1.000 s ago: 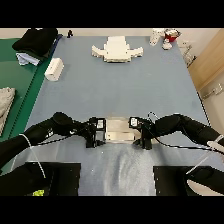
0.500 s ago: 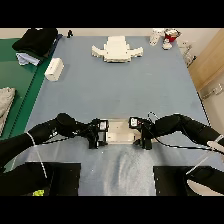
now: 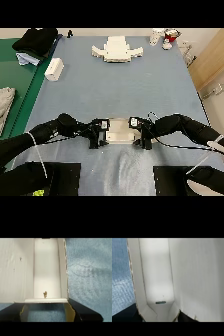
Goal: Fold the box.
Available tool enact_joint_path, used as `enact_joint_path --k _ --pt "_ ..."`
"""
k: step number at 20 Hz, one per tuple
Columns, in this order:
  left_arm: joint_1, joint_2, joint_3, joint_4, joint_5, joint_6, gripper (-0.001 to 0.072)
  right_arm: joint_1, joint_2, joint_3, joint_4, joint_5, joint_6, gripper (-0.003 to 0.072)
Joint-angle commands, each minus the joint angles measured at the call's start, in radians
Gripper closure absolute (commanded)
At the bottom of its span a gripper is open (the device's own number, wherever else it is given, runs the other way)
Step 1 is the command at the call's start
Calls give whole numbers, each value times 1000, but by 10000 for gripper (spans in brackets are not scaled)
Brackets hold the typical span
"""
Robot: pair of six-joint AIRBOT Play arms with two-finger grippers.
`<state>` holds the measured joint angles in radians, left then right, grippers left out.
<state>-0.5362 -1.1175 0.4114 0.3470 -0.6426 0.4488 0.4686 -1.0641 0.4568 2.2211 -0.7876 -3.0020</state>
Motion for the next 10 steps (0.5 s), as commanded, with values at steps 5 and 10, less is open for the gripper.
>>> enact_joint_path --k 5,10 --pt "0 -18 20 28 5 -53 119 1 -1 1 0 0 -1 210" --pt "0 -55 60 108 -25 -142 93 1 -1 1 0 0 -1 210"
